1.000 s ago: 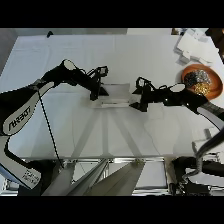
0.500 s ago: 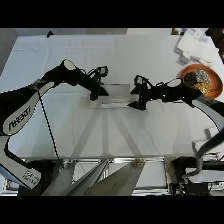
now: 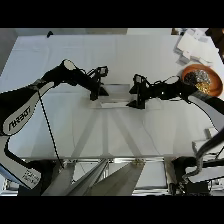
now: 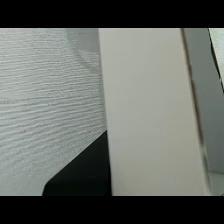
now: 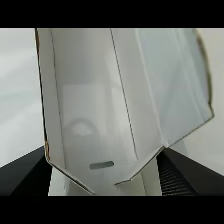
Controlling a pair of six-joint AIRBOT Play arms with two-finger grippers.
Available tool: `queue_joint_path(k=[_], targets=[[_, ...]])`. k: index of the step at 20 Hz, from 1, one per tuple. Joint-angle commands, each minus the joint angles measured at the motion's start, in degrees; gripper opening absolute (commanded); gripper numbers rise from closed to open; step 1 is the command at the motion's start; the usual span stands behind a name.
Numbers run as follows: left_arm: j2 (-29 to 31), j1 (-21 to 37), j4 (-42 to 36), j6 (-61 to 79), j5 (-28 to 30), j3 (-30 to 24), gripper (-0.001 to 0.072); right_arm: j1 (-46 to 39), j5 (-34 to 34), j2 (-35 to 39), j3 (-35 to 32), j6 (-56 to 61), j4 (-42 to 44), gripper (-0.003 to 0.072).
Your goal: Fold the box and place the chain.
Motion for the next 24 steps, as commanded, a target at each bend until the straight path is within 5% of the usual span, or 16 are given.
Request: queue_joint_path(k=[1, 24], targets=[[-0.02, -0.04, -0.02, 0.02, 0.02, -0.02, 0.0011, -0.74, 5.73, -2.64, 3.04, 0.35, 0.87, 0.0678], [-0.02, -0.02, 0.00, 0.02, 0.04, -0.02, 0.0011, 0.02, 9.16, -6.84, 4.55, -0.35, -0.57, 0.0678]])
